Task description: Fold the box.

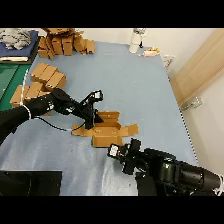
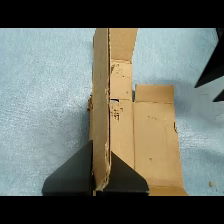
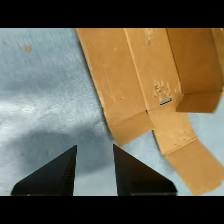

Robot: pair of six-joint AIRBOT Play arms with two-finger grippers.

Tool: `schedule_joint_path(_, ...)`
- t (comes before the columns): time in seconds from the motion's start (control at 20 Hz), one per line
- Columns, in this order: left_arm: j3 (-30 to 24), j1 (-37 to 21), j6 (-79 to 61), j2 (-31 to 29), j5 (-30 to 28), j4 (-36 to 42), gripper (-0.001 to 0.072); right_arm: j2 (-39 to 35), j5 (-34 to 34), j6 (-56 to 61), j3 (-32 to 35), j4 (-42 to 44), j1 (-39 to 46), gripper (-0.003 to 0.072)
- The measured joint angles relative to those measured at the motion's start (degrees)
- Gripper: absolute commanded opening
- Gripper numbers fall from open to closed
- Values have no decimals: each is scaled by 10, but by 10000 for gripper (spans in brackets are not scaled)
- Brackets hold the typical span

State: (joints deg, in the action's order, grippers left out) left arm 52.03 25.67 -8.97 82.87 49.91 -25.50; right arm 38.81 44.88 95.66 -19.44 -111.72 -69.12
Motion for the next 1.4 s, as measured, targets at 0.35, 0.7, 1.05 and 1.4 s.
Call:
schedule_joint_path(0.35, 0, 0, 0, 0, 0, 0, 17, 29, -76, 7, 1, -51, -6, 377)
schedule_joint_path(0.7, 0, 0, 0, 0, 0, 0, 16, 56, -97, 7, 1, -58, -5, 377)
schedule_joint_path(1.05, 0, 1, 0, 0, 1, 0, 17, 96, -142, -5, 1, -60, 60, 377)
schedule_joint_path(1.4, 0, 1, 0, 0, 0, 0, 16, 99, -203, -7, 1, -57, 110, 377)
